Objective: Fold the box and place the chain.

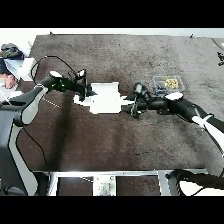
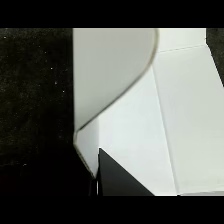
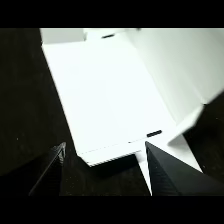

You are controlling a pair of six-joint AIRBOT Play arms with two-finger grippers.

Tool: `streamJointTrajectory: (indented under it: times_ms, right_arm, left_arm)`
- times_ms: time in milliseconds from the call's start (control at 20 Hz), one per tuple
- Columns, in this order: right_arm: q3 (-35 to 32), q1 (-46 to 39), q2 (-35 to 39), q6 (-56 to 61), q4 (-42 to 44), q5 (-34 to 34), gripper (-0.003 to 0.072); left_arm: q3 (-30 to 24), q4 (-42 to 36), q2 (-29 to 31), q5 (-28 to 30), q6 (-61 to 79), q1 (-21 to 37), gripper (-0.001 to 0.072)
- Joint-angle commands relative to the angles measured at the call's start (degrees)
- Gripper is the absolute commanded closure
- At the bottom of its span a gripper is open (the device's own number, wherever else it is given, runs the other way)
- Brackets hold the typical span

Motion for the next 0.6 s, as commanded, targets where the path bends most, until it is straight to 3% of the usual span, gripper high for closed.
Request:
streamJointTrajectory:
  times_ms: [0,100,150,550]
  right_arm:
    - [0.02,6.19,-1.86,-1.97,-5.77,-8.20,0.0132]
    - [0.04,8.35,-2.82,-1.99,-5.70,-12.07,0.0127]
    - [0.04,9.18,-3.19,-2.01,-5.77,-13.42,0.0090]
    - [0.20,13.03,-6.97,-2.32,-6.58,-23.74,0.0091]
  left_arm:
    - [-0.02,-0.22,-0.04,0.13,0.02,0.04,0.0697]
    - [-0.02,-0.22,-0.04,0.13,0.02,0.04,0.0697]
    - [-0.02,-0.20,-0.04,0.13,0.02,0.04,0.0697]
    - [-0.02,-0.22,-0.04,0.11,0.02,0.02,0.0697]
